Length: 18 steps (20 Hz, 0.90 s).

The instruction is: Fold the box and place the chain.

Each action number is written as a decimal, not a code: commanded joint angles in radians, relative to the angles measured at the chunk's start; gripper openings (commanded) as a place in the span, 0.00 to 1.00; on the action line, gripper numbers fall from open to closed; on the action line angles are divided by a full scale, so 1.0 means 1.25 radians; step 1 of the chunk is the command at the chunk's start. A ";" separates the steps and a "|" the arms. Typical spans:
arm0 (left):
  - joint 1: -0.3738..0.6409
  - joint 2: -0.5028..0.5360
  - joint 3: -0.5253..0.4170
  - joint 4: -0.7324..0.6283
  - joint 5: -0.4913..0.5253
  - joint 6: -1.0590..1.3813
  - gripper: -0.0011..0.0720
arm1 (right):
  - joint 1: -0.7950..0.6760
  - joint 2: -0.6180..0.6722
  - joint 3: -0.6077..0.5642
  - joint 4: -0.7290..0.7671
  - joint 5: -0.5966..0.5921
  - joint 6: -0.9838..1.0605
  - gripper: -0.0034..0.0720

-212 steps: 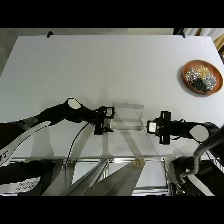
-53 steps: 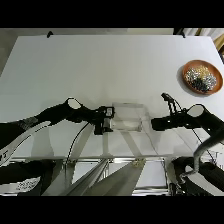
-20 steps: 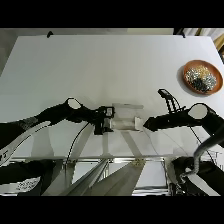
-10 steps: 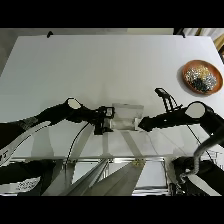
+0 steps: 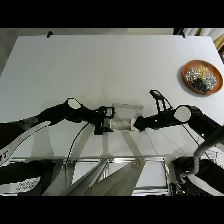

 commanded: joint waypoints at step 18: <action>0.001 0.000 0.000 0.000 0.000 0.000 0.06 | 0.213 -0.147 0.152 -0.313 0.077 0.445 0.74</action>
